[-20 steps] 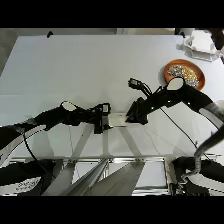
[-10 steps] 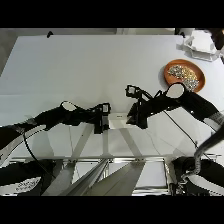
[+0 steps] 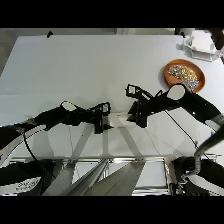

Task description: Fold the box and place the chain.

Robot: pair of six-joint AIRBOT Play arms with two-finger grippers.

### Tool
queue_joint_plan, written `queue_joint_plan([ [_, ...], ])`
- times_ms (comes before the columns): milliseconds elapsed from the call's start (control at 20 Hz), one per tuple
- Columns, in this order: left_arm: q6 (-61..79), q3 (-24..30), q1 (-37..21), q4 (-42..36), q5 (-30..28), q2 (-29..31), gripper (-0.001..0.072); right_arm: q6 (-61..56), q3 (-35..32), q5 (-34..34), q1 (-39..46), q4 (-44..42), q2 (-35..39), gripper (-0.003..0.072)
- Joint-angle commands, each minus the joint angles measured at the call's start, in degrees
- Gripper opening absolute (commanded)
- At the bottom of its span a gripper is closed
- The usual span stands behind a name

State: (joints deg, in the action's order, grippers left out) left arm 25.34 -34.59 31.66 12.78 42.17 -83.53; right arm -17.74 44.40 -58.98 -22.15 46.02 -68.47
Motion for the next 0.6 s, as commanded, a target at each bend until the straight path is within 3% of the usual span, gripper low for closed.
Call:
queue_joint_plan([
  [0,0.09,0.00,-0.02,0.09,0.04,0.02,0.0410,-0.07,-0.04,0.07,-0.07,-0.20,1.14,0.0270],
  [350,0.09,0.00,-0.02,0.09,0.04,0.02,0.0410,-2.16,-3.76,10.32,-4.31,-0.35,1.14,0.0261],
  [550,0.09,0.00,-0.02,0.09,0.04,0.02,0.0410,-2.16,-3.76,10.03,-4.33,-1.20,1.62,0.0261],
])
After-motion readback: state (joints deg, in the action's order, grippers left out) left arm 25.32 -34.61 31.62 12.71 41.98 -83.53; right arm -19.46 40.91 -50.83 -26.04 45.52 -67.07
